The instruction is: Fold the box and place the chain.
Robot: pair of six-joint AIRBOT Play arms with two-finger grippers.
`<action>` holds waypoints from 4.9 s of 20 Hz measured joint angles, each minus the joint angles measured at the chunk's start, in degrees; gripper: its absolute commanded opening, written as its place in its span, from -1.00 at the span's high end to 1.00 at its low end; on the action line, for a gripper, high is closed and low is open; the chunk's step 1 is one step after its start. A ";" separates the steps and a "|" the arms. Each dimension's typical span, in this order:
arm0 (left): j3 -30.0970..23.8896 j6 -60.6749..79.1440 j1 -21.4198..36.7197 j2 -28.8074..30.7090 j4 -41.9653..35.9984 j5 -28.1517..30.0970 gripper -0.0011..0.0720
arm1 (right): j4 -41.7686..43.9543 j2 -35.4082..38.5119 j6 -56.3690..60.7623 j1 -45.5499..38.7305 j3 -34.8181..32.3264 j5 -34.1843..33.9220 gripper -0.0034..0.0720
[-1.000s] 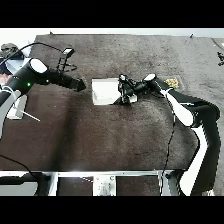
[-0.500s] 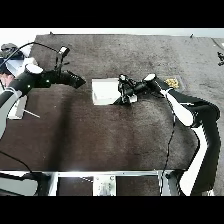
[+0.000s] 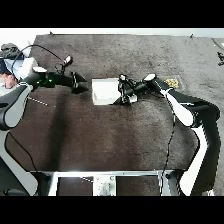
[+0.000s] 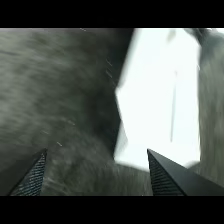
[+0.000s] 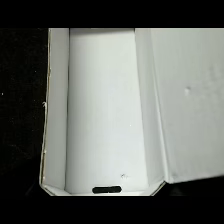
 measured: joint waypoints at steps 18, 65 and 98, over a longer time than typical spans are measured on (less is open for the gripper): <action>-0.35 10.49 -4.48 -4.96 3.89 -2.51 -0.99 | 0.00 0.00 -0.04 -0.02 0.00 0.00 0.01; -0.37 13.42 -7.76 -5.07 1.97 4.74 -0.99 | 0.00 -0.02 0.09 -0.04 0.00 -0.42 0.01; -0.33 14.93 -9.22 -5.86 2.71 2.60 -0.10 | 0.02 -0.02 0.00 -0.02 0.00 -0.02 0.01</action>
